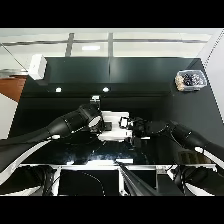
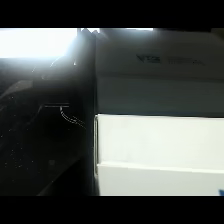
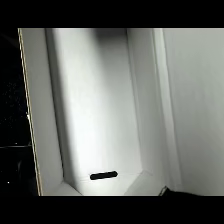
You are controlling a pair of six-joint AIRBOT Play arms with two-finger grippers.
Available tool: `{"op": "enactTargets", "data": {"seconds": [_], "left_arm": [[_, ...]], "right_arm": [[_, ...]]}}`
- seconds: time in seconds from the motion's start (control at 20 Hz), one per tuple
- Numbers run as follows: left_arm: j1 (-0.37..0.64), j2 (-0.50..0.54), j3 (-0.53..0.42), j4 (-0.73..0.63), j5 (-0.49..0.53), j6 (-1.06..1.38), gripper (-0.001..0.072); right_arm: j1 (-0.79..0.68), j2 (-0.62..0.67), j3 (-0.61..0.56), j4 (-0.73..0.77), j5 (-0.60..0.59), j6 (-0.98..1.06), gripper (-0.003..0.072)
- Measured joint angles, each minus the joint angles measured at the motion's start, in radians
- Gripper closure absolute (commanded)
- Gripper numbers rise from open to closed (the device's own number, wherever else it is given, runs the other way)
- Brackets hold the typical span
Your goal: Fold the box and place the chain.
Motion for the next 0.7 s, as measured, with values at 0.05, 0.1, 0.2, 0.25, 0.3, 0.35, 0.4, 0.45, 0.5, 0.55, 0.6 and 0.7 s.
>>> {"op": "enactTargets", "data": {"seconds": [0.05,0.1,0.2,0.25,0.3,0.35,0.4,0.45,0.5,0.55,0.6,0.7], "left_arm": [[0.0,0.0,0.0,-0.001,0.002,-0.001,0.0681],[0.0,0.001,0.0,-0.002,0.007,-0.003,0.0681],[0.002,0.006,0.0,-0.002,0.006,-0.003,0.0682],[0.002,0.007,0.0,-0.001,0.006,-0.003,0.0682],[0.003,0.009,0.0,0.002,0.002,-0.002,0.0682],[0.003,0.01,0.0,0.006,0.002,0.001,0.0682],[0.003,0.01,0.0,0.009,0.001,0.008,0.0682],[0.003,0.011,0.0,0.011,-0.001,0.012,0.0682],[0.003,0.011,0.0,0.014,-0.003,0.019,0.0682],[0.003,0.011,0.0,0.017,-0.003,0.024,0.0682],[0.003,0.011,0.0,0.017,-0.005,0.031,0.0682],[0.003,0.011,0.0,0.019,-0.009,0.038,0.0682]], "right_arm": [[0.0,0.001,0.0,0.0,0.001,0.008,-0.0012],[0.0,0.006,0.0,-0.002,0.001,0.014,-0.0012],[0.0,0.024,0.001,-0.016,0.0,0.022,-0.0012],[0.0,0.038,0.002,-0.035,-0.003,0.025,-0.0011],[0.0,0.052,0.003,-0.058,-0.008,0.027,-0.0011],[0.0,0.068,0.005,-0.091,-0.018,0.029,-0.0011],[0.0,0.08,0.006,-0.124,-0.031,0.03,-0.0011],[0.0,0.09,0.007,-0.158,-0.047,0.03,-0.001],[0.0,0.097,0.008,-0.185,-0.064,0.031,-0.001],[0.0,0.103,0.009,-0.205,-0.074,0.032,-0.001],[0.0,0.106,0.009,-0.219,-0.083,0.032,-0.001],[0.0,0.111,0.009,-0.237,-0.089,0.032,-0.0009]]}}
